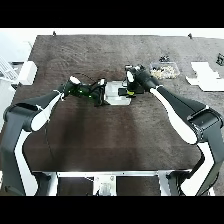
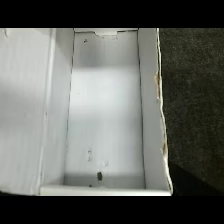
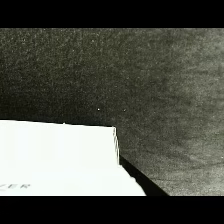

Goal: Fold the box and place the chain.

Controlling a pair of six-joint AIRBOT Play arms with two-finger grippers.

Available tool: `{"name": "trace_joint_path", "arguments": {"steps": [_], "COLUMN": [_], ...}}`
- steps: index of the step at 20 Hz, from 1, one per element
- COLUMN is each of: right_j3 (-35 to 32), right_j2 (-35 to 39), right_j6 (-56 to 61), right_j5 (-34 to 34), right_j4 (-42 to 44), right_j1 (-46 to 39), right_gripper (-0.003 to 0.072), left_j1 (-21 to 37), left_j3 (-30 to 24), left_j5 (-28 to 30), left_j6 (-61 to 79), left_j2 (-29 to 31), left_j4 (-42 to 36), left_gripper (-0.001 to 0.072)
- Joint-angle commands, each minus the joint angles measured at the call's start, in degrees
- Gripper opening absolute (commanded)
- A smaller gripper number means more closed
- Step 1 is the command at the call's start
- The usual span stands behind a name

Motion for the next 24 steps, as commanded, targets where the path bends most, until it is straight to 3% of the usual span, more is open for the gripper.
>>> {"name": "trace_joint_path", "arguments": {"steps": [1,2,3,12,19,24], "right_j3": [0.02,0.02,0.04,5.03,7.93,7.45], "right_j2": [-0.07,0.0,0.15,1.16,10.05,11.85], "right_j6": [0.31,0.31,0.28,-1.38,-12.85,-20.76], "right_j5": [0.31,0.33,0.33,4.35,3.72,-6.82], "right_j4": [0.46,0.46,0.42,-0.2,-0.22,-0.09], "right_j1": [0.13,0.04,-0.04,-1.22,-2.6,-11.5], "right_gripper": [0.0121,0.0373,0.0504,0.0506,0.0505,0.0505], "left_j1": [0.0,0.0,0.0,0.0,0.0,0.0], "left_j3": [-0.02,-0.02,-0.02,-0.02,-0.02,-0.02], "left_j5": [0.0,0.0,0.0,0.0,0.0,0.0], "left_j6": [0.13,0.13,0.13,0.13,0.13,0.11], "left_j2": [-0.02,-0.02,-0.02,-0.02,-0.02,-0.02], "left_j4": [0.02,0.02,0.02,0.04,0.04,0.04], "left_gripper": [0.0357,0.0357,0.0357,0.0357,0.0357,0.0357]}}
